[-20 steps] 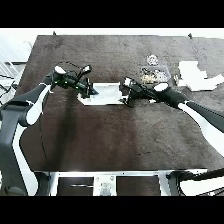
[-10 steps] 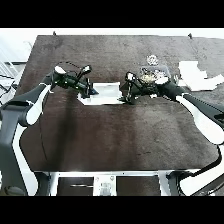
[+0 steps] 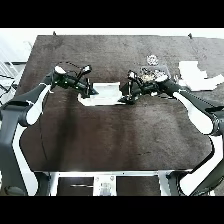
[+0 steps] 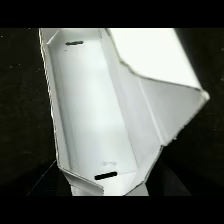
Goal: Fold the box and place the chain.
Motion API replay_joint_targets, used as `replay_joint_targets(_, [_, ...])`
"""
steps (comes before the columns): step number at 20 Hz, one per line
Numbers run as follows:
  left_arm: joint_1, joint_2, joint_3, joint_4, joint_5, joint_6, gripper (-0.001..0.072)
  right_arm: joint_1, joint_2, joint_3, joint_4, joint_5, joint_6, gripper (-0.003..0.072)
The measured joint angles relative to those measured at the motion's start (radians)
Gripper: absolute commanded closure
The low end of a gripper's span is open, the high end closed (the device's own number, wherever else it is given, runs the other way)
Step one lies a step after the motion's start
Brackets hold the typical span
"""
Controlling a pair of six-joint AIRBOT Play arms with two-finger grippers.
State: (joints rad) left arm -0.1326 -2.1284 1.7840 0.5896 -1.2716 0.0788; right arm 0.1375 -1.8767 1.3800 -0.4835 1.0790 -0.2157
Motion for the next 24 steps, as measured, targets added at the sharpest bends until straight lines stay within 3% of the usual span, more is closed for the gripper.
replay_joint_targets(24, [0.000, 0.000, 0.000, -0.001, -0.001, 0.000, 0.0690, 0.064, -0.098, 0.104, -0.077, 0.036, -0.028, -0.0034])
